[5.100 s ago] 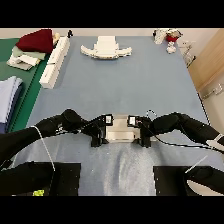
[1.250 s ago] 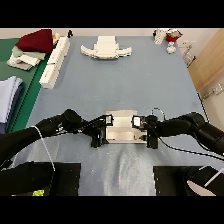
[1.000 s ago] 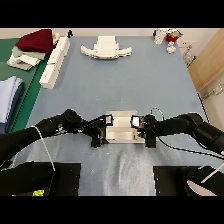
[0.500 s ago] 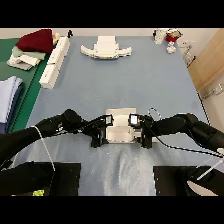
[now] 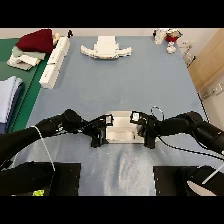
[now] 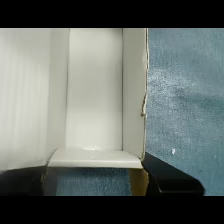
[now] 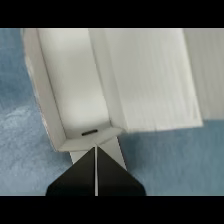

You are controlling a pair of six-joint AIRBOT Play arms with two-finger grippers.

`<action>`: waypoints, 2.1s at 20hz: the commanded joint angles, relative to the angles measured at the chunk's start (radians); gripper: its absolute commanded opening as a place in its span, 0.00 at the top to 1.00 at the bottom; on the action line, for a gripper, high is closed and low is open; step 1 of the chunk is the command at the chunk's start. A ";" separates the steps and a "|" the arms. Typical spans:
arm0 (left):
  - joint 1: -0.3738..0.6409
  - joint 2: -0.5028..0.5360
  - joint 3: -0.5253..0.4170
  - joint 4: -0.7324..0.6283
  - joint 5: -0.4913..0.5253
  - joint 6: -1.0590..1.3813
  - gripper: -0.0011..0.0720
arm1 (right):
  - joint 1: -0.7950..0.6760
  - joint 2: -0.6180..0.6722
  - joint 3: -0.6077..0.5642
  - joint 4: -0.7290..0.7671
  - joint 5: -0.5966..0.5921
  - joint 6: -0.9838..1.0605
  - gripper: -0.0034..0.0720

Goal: Fold the box.

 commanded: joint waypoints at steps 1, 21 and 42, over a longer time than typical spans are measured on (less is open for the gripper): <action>0.000 0.000 0.001 0.001 0.000 0.002 0.42 | -0.002 0.046 0.054 -0.442 -0.163 0.552 0.95; 0.000 0.000 0.001 0.001 0.000 0.002 0.42 | -0.497 -0.218 0.022 0.293 -0.332 0.704 0.95; 0.000 0.000 0.001 0.001 0.000 0.002 0.42 | -0.257 -0.074 0.067 0.366 -0.229 0.725 0.33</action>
